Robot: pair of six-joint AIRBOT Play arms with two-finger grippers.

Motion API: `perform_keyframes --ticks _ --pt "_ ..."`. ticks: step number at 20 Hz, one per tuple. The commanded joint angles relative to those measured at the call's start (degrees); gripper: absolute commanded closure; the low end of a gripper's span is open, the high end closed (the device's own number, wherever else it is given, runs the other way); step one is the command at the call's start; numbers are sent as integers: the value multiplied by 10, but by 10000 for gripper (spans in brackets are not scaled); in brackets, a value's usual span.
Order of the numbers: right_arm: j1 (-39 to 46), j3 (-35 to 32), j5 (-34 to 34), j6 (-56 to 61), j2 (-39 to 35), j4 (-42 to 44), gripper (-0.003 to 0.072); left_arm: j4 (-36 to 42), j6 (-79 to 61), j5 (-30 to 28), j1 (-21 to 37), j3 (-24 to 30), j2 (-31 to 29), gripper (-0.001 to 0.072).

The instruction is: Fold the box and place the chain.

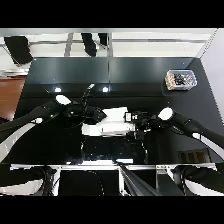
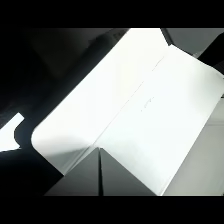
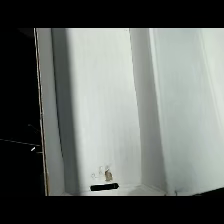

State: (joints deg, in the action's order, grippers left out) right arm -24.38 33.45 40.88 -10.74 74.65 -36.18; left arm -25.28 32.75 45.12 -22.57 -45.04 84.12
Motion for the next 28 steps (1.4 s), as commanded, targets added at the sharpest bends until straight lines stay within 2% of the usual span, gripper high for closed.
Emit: perform_keyframes --ticks 1,6,9,11,14,15,17,19,21,23,28 --pt "0 0 0 0 0 0 608 -21 0 13 15 -9 -15 688" --pt "0 0 0 0 0 0 608 -78 7 85 85 2 -138 688" --pt "0 0 0 0 0 0 608 -81 -14 98 132 67 -212 687" --pt "0 0 0 0 0 0 608 -82 -126 126 145 106 -244 686" --pt "0 0 0 0 0 0 608 -93 -316 167 132 121 -246 685" --pt "0 0 0 0 0 0 608 -93 -368 159 120 121 -245 614" --pt "0 0 0 0 0 0 608 -101 -415 96 89 121 -245 -6" --pt "0 0 0 0 0 0 607 -162 -409 49 49 115 -240 -3" --pt "0 0 0 0 0 0 608 -235 -396 45 12 104 -227 4" --pt "0 0 0 0 0 0 608 -237 -367 28 -9 102 -213 17" --pt "0 0 0 0 0 0 608 -235 -360 28 -28 101 -193 16"
